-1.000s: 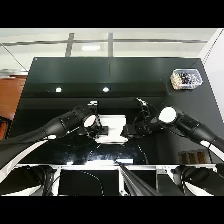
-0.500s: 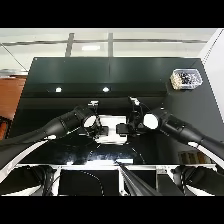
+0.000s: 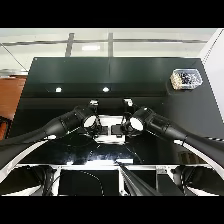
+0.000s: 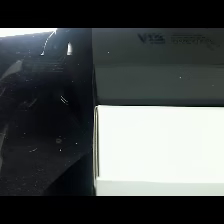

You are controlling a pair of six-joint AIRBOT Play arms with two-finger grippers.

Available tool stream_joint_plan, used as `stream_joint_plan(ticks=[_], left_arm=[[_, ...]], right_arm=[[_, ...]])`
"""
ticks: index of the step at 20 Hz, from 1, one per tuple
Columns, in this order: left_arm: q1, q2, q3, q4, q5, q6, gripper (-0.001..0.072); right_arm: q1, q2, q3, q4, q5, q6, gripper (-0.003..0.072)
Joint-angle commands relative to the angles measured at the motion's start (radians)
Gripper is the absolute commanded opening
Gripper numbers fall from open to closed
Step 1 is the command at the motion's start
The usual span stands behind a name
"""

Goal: Fold the box and place the chain.

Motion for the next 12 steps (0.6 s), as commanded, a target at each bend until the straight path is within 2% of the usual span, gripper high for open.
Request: stream_joint_plan(ticks=[1,3,8,12], left_arm=[[0.000,-0.001,0.000,-0.003,-0.005,-0.001,0.0032],[0.000,-0.001,0.000,-0.003,-0.007,-0.001,0.0032],[0.000,-0.001,0.000,-0.003,-0.007,-0.001,0.0032],[0.000,-0.001,0.000,-0.003,-0.006,-0.001,0.0032]], right_arm=[[0.012,-0.015,0.010,-0.058,0.026,0.082,0.0333],[0.014,-0.017,0.010,-0.065,0.031,0.098,0.0304],[0.014,-0.040,0.015,-0.072,0.047,0.129,0.0304],[0.014,-0.081,0.051,-0.084,0.107,0.135,0.0304]])
